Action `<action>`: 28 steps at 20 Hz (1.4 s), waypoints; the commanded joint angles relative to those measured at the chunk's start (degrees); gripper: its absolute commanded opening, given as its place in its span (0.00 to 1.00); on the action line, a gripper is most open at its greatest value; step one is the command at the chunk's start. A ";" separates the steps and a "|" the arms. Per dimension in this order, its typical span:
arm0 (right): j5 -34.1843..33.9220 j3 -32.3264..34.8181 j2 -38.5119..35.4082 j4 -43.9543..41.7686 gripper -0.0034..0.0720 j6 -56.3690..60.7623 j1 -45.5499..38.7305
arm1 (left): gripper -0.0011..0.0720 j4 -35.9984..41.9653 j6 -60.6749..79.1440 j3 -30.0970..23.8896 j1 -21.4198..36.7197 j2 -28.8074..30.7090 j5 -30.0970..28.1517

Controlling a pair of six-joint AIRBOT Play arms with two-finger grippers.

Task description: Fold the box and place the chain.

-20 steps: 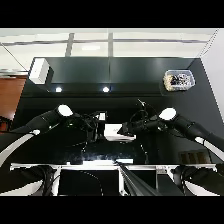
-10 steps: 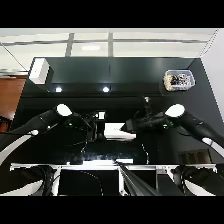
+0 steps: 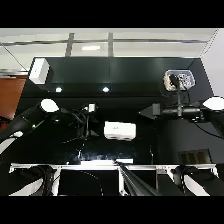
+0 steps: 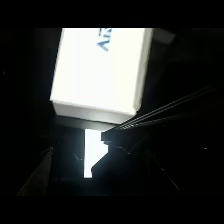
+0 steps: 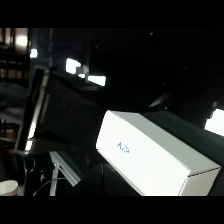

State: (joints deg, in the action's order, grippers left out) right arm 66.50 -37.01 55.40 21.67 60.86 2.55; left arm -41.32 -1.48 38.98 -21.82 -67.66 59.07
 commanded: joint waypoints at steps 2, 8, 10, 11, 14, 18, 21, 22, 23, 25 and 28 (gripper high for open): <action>0.74 -0.07 -0.70 1.62 0.06 -0.04 -3.41 | 0.97 -1.29 -8.85 6.03 -5.53 0.57 -0.39; 0.39 -0.07 -0.70 1.55 0.06 -0.02 -3.41 | 0.97 -1.31 -11.19 16.57 -12.92 -12.13 -1.84; 0.37 -0.07 -0.70 1.55 0.06 -0.04 -3.41 | 0.97 -1.29 -11.21 17.57 -12.96 -14.38 -0.22; 0.31 -0.07 -0.70 1.57 0.06 -0.04 -3.41 | 0.97 -1.29 -11.21 17.55 -12.94 -14.73 -0.13; -0.13 -0.07 -0.70 1.60 0.06 -0.07 -3.41 | 0.97 -1.33 -11.21 17.55 -12.96 -14.88 1.09; -0.33 -0.07 -0.70 1.60 0.06 -0.04 -3.41 | 0.97 -1.42 -11.19 17.55 -12.96 -15.45 1.18; -0.33 -0.07 -0.70 1.60 0.06 -0.04 -3.41 | 0.97 -1.77 -11.19 17.55 -12.94 -15.45 1.22; -0.33 -0.07 -0.70 1.60 0.06 -0.04 -3.41 | 0.97 -1.77 -11.19 17.55 -12.96 -15.45 1.27; -0.33 -0.07 -0.70 1.60 0.06 -0.04 -3.41 | 0.97 -1.77 -11.21 17.55 -12.98 -15.45 1.53; -0.33 -0.07 -0.70 1.60 0.06 -0.04 -3.41 | 0.98 -2.32 -11.19 17.55 -13.35 -15.45 1.40; -0.66 -0.07 -0.70 1.60 0.06 -0.02 -3.41 | 0.98 -4.13 -11.21 17.55 -14.01 -15.45 0.98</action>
State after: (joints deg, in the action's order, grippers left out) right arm 66.13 -37.04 54.74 23.29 60.80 -0.84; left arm -44.07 -12.69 56.49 -35.40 -83.09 60.31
